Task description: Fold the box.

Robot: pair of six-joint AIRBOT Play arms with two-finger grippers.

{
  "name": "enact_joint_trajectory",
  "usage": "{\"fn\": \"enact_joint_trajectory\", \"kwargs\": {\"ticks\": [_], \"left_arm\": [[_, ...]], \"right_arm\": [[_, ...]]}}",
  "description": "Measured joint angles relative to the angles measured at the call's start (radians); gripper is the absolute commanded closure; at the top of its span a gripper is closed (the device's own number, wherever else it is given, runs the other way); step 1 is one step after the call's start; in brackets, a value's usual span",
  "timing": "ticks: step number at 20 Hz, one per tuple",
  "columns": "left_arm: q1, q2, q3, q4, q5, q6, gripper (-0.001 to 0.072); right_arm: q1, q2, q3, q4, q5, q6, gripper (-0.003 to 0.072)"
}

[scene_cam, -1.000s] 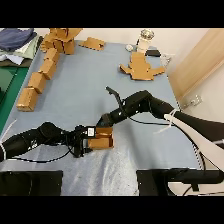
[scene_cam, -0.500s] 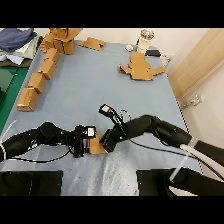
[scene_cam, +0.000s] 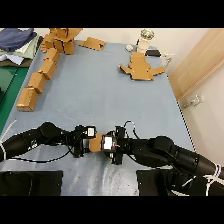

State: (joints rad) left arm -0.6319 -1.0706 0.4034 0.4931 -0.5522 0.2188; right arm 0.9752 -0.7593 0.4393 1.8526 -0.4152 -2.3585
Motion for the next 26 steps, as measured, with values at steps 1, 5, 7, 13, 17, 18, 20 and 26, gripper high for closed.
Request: {"fn": "enact_joint_trajectory", "kwargs": {"ticks": [1, 5, 7, 13, 17, 18, 20, 26], "left_arm": [[0.0, 0.0, 0.0, 0.0, 0.0, 0.0, 0.0321], [0.0, 0.0, 0.0, 0.0, 0.0, 0.0, 0.032], [0.0, 0.0, 0.0, 0.0, 0.0, 0.0, 0.032], [0.0, 0.0, 0.0, 0.0, 0.0, 0.0, 0.032], [0.0, 0.0, 0.0, 0.0, 0.0, 0.0, 0.0321], [0.0, 0.0, 0.0, 0.0, 0.0, 0.0, 0.032], [0.0, 0.0, 0.0, 0.0, 0.0, 0.0, 0.0321], [0.0, 0.0, 0.0, 0.0, 0.001, -0.001, 0.0321]], "right_arm": [[0.005, 0.002, -0.006, -0.012, 0.007, -0.021, 0.0105], [0.016, -0.02, -0.016, -0.056, 0.05, -0.092, 0.0104], [0.018, -0.034, -0.019, -0.071, 0.063, -0.113, 0.0105], [0.029, -0.059, -0.041, -0.089, 0.092, -0.147, 0.0105], [0.035, -0.064, -0.051, -0.13, 0.109, -0.154, 0.0105], [0.035, -0.066, -0.051, -0.151, 0.112, -0.155, 0.0106], [0.037, -0.072, -0.053, -0.189, 0.12, -0.156, 0.0133], [0.041, -0.077, -0.053, -0.256, 0.125, -0.156, 0.0346]]}}
